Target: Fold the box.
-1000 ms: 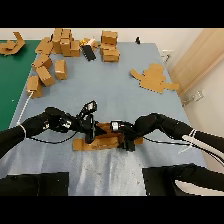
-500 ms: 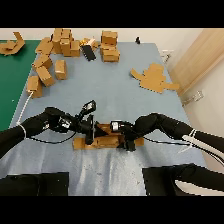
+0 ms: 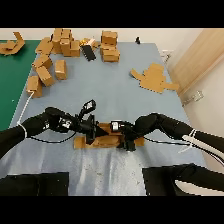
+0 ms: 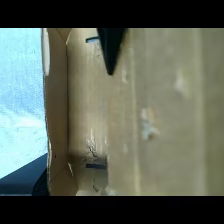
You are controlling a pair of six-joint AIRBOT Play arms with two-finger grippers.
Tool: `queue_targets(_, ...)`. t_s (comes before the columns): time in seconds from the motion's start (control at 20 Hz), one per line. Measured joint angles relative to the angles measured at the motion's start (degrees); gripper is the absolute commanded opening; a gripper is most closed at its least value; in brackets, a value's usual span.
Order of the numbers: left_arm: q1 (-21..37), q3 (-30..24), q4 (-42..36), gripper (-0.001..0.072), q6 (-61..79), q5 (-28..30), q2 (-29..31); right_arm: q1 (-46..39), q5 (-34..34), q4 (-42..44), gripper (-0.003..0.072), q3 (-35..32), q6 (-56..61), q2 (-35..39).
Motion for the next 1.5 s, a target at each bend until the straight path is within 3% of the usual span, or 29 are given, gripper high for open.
queue_targets(0.9,0.00,0.00,2.16,0.0016,-8.92,6.12,-2.23,-0.07,-0.02,0.07,0.0581,0.00,0.04,0.00)
queue_targets(1.0,0.02,0.00,2.19,0.0418,-9.18,7.28,-2.23,-0.07,-0.04,0.07,0.0582,0.00,0.04,0.00)
queue_targets(1.5,0.35,0.11,2.36,0.0449,-9.57,7.52,-2.27,-0.07,-0.04,0.07,0.0582,0.00,0.04,0.00)
